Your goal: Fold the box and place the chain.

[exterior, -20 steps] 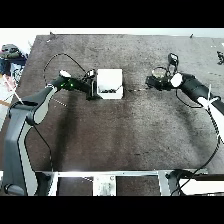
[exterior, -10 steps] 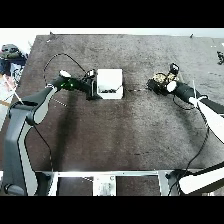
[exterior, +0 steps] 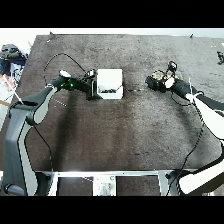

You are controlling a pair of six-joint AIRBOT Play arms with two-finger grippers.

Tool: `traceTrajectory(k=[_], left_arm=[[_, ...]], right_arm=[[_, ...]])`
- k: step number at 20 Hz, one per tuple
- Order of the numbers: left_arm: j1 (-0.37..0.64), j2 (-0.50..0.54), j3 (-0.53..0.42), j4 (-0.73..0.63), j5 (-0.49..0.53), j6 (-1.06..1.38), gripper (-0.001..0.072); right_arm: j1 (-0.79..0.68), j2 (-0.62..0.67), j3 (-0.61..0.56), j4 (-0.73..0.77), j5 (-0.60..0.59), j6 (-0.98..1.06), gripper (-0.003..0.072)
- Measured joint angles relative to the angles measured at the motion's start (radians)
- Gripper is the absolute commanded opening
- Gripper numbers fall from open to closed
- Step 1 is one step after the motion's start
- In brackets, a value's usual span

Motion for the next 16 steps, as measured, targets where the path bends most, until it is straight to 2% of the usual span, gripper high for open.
traceTrajectory(k=[3, 8, 12, 16], left_arm=[[0.0, 0.0, 0.0, 0.0, 0.0, 0.0, 0.0447], [0.0, 0.0, 0.0, 0.0, 0.0, 0.0, 0.0447], [0.0, 0.0, 0.0, 0.0, 0.0, 0.0, 0.0447], [0.0, 0.0, 0.0, 0.0, 0.0, 0.0, 0.0447]], right_arm=[[0.048, 0.083, 0.003, 0.0, 0.019, -0.04, 0.0008], [0.193, 0.291, 0.005, 0.001, 0.016, -0.103, 0.0009], [0.332, 0.408, 0.013, 0.001, -0.062, -0.144, 0.0009], [0.44, 0.443, 0.031, 0.0, -0.144, -0.16, 0.0009]])
